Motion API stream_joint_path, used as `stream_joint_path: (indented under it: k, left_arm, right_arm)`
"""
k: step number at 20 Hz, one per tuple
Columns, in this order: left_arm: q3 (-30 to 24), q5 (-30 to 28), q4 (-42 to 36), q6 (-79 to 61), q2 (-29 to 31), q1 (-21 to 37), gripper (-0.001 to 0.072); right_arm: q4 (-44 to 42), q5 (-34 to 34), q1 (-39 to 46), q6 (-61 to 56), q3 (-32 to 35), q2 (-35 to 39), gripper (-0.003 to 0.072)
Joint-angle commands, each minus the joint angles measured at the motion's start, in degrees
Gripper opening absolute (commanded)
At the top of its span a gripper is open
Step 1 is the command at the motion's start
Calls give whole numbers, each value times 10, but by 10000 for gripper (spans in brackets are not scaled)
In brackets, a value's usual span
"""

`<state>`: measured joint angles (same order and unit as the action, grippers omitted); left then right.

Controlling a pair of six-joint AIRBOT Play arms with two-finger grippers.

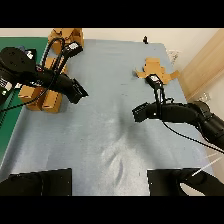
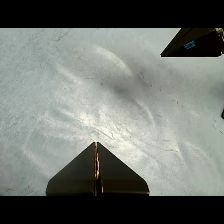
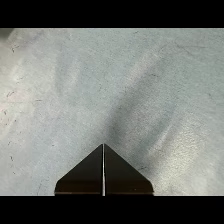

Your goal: Fold the box.

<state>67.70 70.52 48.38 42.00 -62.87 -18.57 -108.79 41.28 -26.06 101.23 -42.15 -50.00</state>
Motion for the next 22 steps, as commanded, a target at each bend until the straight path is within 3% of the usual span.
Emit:
stream_joint_path:
  k: [1, 10, 13, 14, 15, 17, 18, 19, 22]
  left_arm:
    - [1, 0, 0, 0, 0, 0, 14]
    - [1, 0, 0, 0, 0, 0, 14]
    - [1, -4, -1, -1, 0, 0, 14]
    - [1, -11, -4, -1, 0, 0, 14]
    - [1, -10, -11, -1, 0, 0, 13]
    - [1, -22, -23, -1, 0, 0, 13]
    - [1, -27, -24, -1, 0, 0, 14]
    - [1, -26, -23, -2, 0, 0, 13]
    - [1, -34, -23, -2, 0, 0, 13]
  right_arm:
    - [-1, 0, 0, 0, 0, 0, 5]
    - [-2, -3, 0, -1, 0, 0, 5]
    - [-39, 2, 0, -27, -5, 2, 6]
    - [-41, 17, 0, -28, -19, 6, 72]
    - [-31, 36, 3, -33, -40, 10, 249]
    - [27, 89, 45, -77, -109, 14, 295]
    - [68, 114, 83, -103, -148, 14, 401]
    - [103, 129, 133, -116, -183, 14, 435]
    - [109, 141, 306, -82, -258, -3, 436]
